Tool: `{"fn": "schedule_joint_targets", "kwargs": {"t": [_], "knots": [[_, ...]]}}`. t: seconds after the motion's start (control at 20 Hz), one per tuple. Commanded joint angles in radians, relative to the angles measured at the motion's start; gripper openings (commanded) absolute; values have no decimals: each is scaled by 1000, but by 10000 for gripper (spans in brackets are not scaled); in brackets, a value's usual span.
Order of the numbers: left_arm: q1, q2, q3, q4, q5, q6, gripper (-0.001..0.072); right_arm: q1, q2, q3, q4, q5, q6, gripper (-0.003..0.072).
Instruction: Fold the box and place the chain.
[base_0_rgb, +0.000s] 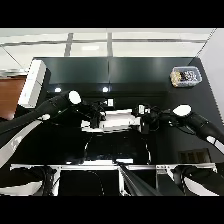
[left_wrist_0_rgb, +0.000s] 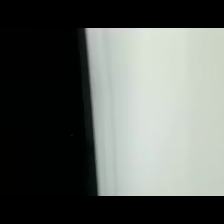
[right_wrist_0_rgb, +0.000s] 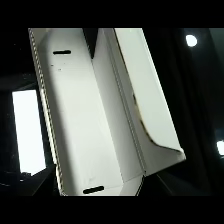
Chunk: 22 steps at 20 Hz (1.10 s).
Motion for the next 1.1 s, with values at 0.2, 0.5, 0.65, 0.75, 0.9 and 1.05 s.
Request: {"fn": "schedule_joint_targets", "kwargs": {"t": [0.2, 0.5, 0.65, 0.75, 0.9, 1.05], "knots": [[-41, -2, 39, 54, -21, -12, 26, -1, -74, -1, -47, 38, -19, 703], [-42, -3, 38, 55, -13, -11, 27, 0, -99, -1, -63, 22, -35, 703], [-42, -3, 38, 56, -8, -11, 26, 0, -103, 0, -63, 22, -42, 703], [-42, -3, 38, 56, -8, -11, 27, 0, -103, 0, -63, 22, -42, 703], [-42, -3, 38, 56, -8, -11, 27, 29, -105, 0, -101, -6, -23, 703], [-42, -3, 38, 56, -8, -11, 27, 74, -110, 2, -142, -88, 42, 703]]}}
